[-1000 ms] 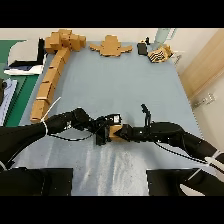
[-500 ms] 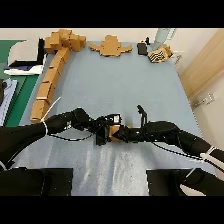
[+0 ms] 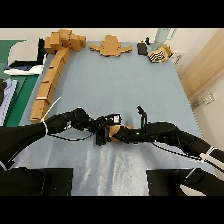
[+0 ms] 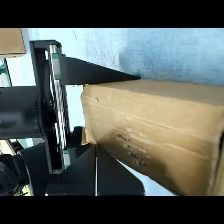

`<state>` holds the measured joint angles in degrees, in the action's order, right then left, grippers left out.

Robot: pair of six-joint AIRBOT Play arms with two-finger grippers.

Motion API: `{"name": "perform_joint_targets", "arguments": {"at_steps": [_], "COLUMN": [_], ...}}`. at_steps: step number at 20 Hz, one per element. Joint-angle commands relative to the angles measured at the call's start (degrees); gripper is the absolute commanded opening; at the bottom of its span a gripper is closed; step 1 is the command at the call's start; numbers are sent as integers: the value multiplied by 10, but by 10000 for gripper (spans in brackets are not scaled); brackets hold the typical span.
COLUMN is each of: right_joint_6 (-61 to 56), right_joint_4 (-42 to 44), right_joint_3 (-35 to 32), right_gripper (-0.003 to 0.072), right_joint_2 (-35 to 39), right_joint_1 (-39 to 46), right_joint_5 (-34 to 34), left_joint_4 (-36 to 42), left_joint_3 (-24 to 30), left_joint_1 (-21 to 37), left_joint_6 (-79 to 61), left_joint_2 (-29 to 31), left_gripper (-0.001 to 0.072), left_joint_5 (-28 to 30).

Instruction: Fold the box.

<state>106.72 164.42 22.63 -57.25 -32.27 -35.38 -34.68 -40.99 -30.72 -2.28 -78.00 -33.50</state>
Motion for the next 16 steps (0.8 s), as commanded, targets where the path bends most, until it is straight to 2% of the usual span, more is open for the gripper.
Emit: {"name": "perform_joint_targets", "arguments": {"at_steps": [1,5,8,10,12,14,16], "right_joint_6": [-3,-2,-6,-59,-148,-200,-222], "right_joint_4": [-4,-2,-68,-147,-298,-436,-518], "right_joint_3": [-1,0,0,0,0,0,0], "right_gripper": [4,4,4,4,4,4,4], "right_joint_2": [-2,18,76,117,152,179,197], "right_joint_1": [0,0,1,12,29,42,57], "right_joint_5": [4,-3,6,10,2,-27,-63], "left_joint_4": [0,0,0,0,0,0,0], "left_joint_3": [0,0,0,0,0,0,0], "left_joint_1": [0,0,0,0,0,0,0], "left_joint_6": [0,0,0,0,0,0,0], "left_joint_2": [0,0,0,0,0,0,0], "left_gripper": [322,322,322,322,322,322,323], "left_joint_5": [0,0,0,0,0,0,0]}}
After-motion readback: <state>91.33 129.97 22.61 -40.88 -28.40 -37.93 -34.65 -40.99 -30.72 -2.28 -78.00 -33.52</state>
